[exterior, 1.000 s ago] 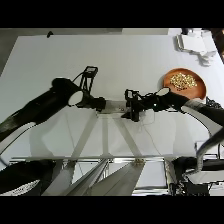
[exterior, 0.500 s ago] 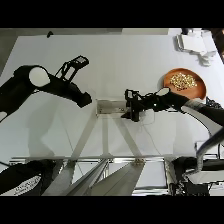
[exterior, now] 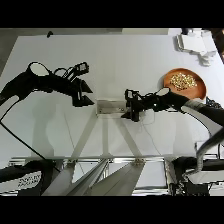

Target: Fold the box and place the chain.

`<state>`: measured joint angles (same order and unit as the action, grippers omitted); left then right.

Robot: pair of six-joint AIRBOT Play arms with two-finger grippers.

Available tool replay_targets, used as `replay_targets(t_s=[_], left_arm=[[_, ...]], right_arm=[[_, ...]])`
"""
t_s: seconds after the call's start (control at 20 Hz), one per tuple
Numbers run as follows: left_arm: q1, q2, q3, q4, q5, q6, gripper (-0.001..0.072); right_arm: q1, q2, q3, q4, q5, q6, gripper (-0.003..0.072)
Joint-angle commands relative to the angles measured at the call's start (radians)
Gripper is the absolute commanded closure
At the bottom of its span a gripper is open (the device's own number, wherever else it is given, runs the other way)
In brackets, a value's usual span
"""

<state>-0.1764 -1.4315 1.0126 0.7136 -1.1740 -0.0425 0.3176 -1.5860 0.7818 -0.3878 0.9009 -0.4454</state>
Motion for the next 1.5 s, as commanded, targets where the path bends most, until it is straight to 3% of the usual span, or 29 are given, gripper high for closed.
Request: replay_targets(t_s=[0.0,0.3,0.55,1.45], left_arm=[[0.053,-0.026,-0.038,-0.078,-0.015,0.330,0.0011],[0.066,-0.077,-0.157,-0.137,-0.008,0.491,0.0011],[0.045,-0.131,-0.157,-0.160,0.027,0.492,0.0008],[0.009,-0.133,-0.134,-0.178,0.003,0.510,0.0005]], right_arm=[[0.000,0.000,0.000,0.000,0.000,0.000,0.0282],[0.000,0.000,0.001,0.000,0.000,0.000,0.0282],[0.000,0.000,0.001,0.000,0.000,0.000,0.0282],[0.000,0.000,0.000,0.000,0.000,0.000,0.0282]])
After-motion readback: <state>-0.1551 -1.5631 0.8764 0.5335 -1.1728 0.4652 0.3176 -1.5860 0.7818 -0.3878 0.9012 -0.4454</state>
